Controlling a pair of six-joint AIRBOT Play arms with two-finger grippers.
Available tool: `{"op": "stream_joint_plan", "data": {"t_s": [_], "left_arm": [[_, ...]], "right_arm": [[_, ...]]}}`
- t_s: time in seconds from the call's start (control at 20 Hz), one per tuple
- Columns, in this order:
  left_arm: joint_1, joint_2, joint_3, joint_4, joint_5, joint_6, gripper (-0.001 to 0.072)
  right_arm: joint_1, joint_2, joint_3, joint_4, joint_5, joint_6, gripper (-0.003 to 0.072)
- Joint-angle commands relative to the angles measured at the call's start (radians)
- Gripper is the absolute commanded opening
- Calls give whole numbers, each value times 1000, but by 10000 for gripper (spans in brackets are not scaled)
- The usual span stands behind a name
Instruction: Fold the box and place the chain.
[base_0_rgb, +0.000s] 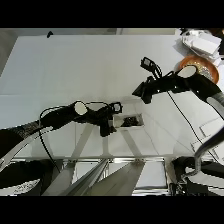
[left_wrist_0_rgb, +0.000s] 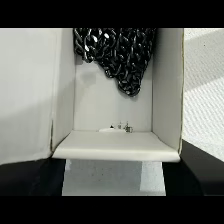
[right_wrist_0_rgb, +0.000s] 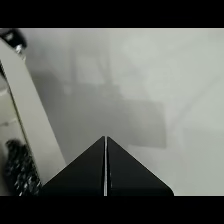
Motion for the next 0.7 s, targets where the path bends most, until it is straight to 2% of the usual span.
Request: {"op": "stream_joint_plan", "data": {"t_s": [0.0, 0.2, 0.25, 0.35, 0.55, 0.65], "left_arm": [[0, 1, 0, 0, 0, 0, 333], [0, 1, 0, 0, 0, 0, 333], [0, 1, 0, 0, 0, 0, 333], [0, 1, 0, 0, 0, 0, 333], [0, 1, 0, 0, 0, 0, 333], [0, 1, 0, 0, 0, 0, 333]], "right_arm": [[11, -21, 2, -103, 125, 24, 14], [63, 44, -28, -114, 102, 23, 19], [73, 72, -51, -118, 86, 18, 52], [85, 122, -96, -130, 71, 13, 199], [95, 190, -127, -130, 82, 14, 209], [130, 198, -127, -132, 89, 15, 306]]}}
